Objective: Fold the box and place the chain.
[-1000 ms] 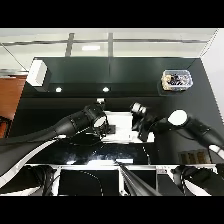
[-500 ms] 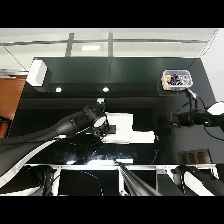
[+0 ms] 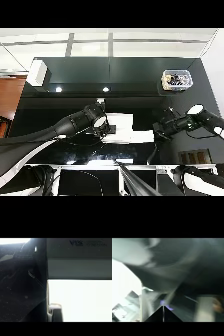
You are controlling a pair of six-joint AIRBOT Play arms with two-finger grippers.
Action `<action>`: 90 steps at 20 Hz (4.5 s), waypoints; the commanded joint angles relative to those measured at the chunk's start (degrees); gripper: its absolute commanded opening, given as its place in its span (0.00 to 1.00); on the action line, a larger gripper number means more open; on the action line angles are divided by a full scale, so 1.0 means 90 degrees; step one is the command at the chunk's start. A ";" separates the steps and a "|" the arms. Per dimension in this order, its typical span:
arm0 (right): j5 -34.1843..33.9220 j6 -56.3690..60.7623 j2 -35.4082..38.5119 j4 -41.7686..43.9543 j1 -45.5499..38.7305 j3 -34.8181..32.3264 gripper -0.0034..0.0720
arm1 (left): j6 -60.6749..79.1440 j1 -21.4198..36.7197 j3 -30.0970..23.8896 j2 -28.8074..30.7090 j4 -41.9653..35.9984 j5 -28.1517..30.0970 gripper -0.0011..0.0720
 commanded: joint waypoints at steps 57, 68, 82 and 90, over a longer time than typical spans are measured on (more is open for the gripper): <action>-0.1574 0.7553 -0.0202 -0.4585 0.5756 0.2067 0.06 | -0.0002 0.0005 0.0002 -0.0005 -0.0002 -0.0061 0.06; -0.1617 0.7745 -0.0202 -0.4590 0.5756 0.2067 0.06 | -0.0002 0.0005 0.0002 -0.0005 -0.0002 -0.0058 0.06; -0.0845 0.6846 0.2033 -0.4716 0.4903 0.2079 0.48 | -0.0002 0.0005 0.0002 -0.0005 0.0000 -0.0061 0.06; -0.1462 0.6091 0.2552 -0.8114 0.2057 0.1613 0.48 | -0.0002 0.0005 0.0002 -0.0005 0.0007 -0.0126 0.06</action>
